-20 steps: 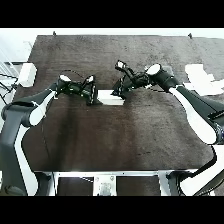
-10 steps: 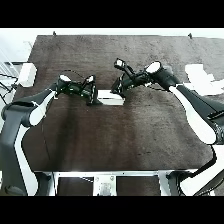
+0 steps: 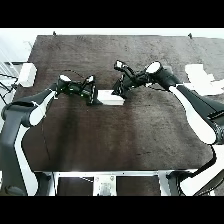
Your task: Fold the box and place the chain.
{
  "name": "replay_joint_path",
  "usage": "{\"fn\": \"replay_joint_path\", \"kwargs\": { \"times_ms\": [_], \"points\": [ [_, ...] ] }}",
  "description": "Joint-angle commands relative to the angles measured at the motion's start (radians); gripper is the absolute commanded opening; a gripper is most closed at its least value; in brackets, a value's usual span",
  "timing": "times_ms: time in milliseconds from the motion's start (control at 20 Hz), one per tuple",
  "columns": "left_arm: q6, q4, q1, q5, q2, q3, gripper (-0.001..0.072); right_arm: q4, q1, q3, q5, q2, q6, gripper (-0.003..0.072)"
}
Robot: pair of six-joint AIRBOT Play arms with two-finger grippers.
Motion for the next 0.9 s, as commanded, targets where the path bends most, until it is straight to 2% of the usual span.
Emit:
{"fn": "replay_joint_path", "kwargs": {
  "times_ms": [0,450,850],
  "points": [
    [0.000,0.000,0.000,0.000,0.000,0.000,0.0528,-0.021,0.000,0.001,0.004,-0.008,0.003,0.0371],
    [0.000,0.000,0.000,0.000,0.000,0.000,0.0528,-0.020,0.000,0.006,-0.046,-0.014,0.003,0.0371],
    [0.000,0.000,0.000,0.000,0.000,0.000,0.0527,-0.007,0.002,0.037,-0.031,-0.014,0.032,0.0371]
  ]
}}
